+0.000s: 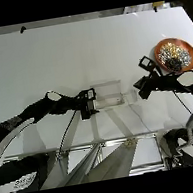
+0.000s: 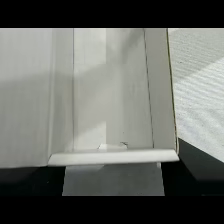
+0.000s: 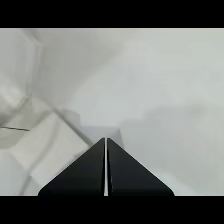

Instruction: Fold the box and place the chain.

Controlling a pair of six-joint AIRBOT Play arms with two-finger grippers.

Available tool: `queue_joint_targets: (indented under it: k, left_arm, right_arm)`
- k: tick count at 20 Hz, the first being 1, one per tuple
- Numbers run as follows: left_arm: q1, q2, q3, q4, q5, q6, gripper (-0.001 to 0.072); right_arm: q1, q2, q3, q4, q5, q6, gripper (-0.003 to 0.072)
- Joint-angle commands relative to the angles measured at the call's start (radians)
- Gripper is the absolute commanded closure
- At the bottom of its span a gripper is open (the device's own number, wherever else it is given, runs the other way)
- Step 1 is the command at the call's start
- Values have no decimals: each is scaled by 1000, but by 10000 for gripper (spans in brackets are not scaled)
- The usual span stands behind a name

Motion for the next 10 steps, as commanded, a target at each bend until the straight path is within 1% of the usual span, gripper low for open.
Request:
queue_joint_targets:
  k: [1,3,6,8,10]
  left_arm:
    - [0,-1,0,0,0,0,560]
    - [0,-1,0,0,0,0,560]
    - [0,-1,0,0,0,0,560]
    - [0,-1,0,0,0,0,560]
    - [0,-1,0,0,0,0,560]
  right_arm:
    - [-90,-13,0,-182,-11,441,677]
    - [-96,-44,0,-159,34,464,677]
    - [-96,-131,0,-34,108,456,678]
    - [-95,-188,0,-12,132,452,678]
    - [-85,-209,0,24,140,451,678]
